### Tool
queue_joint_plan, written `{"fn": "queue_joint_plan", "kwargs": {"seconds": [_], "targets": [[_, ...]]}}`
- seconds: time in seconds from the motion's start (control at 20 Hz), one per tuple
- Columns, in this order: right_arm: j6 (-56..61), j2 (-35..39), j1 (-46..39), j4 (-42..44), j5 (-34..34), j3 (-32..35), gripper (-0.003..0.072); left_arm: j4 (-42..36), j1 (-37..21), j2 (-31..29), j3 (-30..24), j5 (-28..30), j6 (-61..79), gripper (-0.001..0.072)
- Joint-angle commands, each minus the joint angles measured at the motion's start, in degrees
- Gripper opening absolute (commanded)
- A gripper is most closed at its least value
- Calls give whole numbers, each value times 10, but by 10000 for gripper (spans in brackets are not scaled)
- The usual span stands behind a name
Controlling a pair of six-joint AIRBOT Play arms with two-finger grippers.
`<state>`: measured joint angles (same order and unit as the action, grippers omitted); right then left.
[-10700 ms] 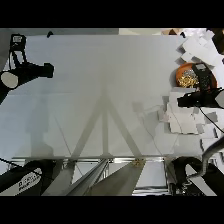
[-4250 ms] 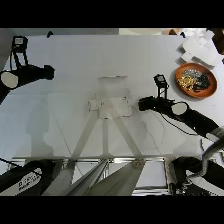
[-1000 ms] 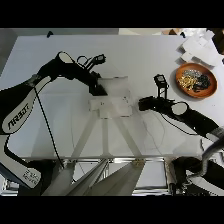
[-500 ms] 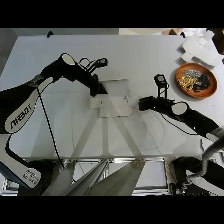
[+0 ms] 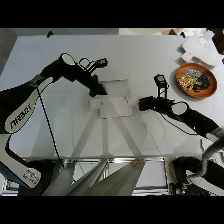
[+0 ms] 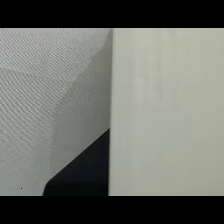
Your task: Fold the box and place the chain.
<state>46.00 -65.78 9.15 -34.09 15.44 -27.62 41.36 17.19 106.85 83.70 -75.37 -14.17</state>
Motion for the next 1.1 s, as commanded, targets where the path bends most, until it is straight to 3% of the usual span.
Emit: {"fn": "queue_joint_plan", "kwargs": {"seconds": [0.0, 0.8, 0.85, 0.95, 1.05], "targets": [[0, 0, 1, 0, 0, 0, 9, 0, 0, 0, 0, -3, 0, 10], [5, 0, 0, 0, 1, 0, 17, 0, 0, 0, 0, -3, 0, 6], [5, 0, 1, 0, 1, 0, 118, 0, 0, 0, 0, -3, -2, 6], [7, 1, 0, 13, 1, -4, 623, 1, 0, -5, 0, 0, -23, 4], [7, 15, 0, 16, 2, -15, 639, 17, -2, -26, 0, 4, -48, 3]]}}
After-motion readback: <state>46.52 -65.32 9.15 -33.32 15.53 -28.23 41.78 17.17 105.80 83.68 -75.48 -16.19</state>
